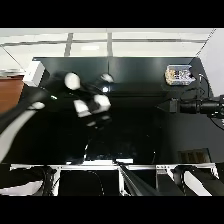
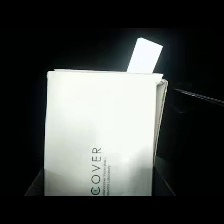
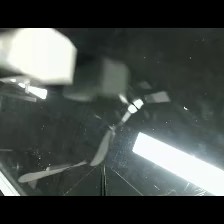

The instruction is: Fold the box and place the chain.

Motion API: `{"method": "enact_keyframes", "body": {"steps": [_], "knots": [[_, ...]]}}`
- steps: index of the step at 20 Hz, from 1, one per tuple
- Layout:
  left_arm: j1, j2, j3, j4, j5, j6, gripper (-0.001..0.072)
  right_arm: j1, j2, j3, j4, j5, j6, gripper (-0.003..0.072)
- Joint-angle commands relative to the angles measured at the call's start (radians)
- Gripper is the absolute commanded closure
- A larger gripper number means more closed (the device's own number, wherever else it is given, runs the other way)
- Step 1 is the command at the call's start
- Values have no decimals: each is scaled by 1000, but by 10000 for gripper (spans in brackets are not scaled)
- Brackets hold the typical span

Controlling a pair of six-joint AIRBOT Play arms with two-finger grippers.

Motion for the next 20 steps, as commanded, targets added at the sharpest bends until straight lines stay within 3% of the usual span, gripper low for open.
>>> {"method": "enact_keyframes", "body": {"steps": [1, 3, 6, 9, 11, 15, 20], "knots": [[335, 61, -17, 124, -105, -251, 433, 0, 1, 0, 0, -23, 22, 669], [594, 61, -70, 47, -164, -273, 433, 0, 1, 0, 0, -40, 32, 669], [934, 61, -126, -100, -133, -256, 433, 0, 1, 0, 0, -61, 58, 669], [1099, 57, -104, -154, -27, -223, 432, 0, 1, 0, 0, -99, 105, 669], [1117, 48, -85, -153, 69, -128, 433, 0, 1, 0, 0, -124, 134, 669], [1028, 19, -78, -167, 262, 68, 430, 0, 1, 0, 0, -121, 220, 669], [917, -115, -8, -202, 287, 73, 428, 0, 1, 0, 0, -120, 264, 669]]}}
